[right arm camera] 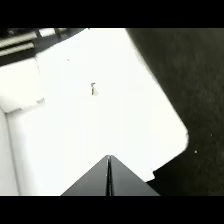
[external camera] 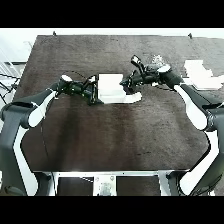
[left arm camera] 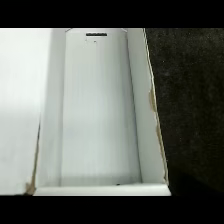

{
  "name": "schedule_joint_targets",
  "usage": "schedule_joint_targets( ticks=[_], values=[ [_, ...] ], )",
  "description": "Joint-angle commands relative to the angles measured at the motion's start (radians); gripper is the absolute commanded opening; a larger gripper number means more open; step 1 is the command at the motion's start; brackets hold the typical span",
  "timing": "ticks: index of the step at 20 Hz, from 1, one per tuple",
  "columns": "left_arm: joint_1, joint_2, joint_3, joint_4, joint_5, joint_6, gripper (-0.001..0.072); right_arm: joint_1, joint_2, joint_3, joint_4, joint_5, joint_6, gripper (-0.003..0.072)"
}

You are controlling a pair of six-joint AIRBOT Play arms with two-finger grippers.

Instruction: Fold the box and place the chain.

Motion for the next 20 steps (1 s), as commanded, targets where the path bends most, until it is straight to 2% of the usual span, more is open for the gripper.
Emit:
schedule_joint_targets(
  ticks=[1, 8, 12, 14, 15, 16, 17, 18, 20],
  values=[
    [0.0, 0.0, 0.0, 0.0, 0.001, 0.0, 0.0474, 0.009, -0.037, 0.0, -0.051, -0.038, 0.049, 0.0011],
    [0.001, 0.0, 0.0, 0.0, 0.001, 0.0, 0.0474, 0.011, -0.028, 0.033, -0.06, -0.029, 0.039, 0.0012],
    [0.001, 0.0, 0.0, 0.0, 0.009, 0.0, 0.0474, -0.004, 0.097, 0.041, -0.077, 0.016, 0.037, 0.0012],
    [0.001, 0.0, 0.0, 0.0, 0.009, 0.0, 0.0473, -0.03, 0.161, 0.04, -0.158, 0.081, 0.041, 0.0012],
    [0.0, 0.0, 0.0, 0.0, 0.009, 0.0, 0.0474, -0.042, 0.185, 0.038, -0.204, 0.121, 0.041, 0.0063],
    [0.001, 0.0, 0.0, 0.0, 0.009, 0.0, 0.0474, -0.051, 0.197, 0.034, -0.25, 0.156, 0.04, 0.0264],
    [0.0, 0.0, 0.0, 0.0, 0.01, 0.0, 0.0474, -0.054, 0.198, 0.031, -0.322, 0.192, 0.039, 0.0527],
    [0.0, 0.0, 0.0, 0.0, 0.011, 0.0, 0.0473, -0.054, 0.198, 0.016, -0.38, 0.194, 0.036, 0.0595],
    [0.0, 0.0, 0.0, 0.0, 0.011, 0.0, 0.0474, -0.046, 0.188, -0.03, -0.414, 0.19, -0.031, 0.0594]
  ],
)
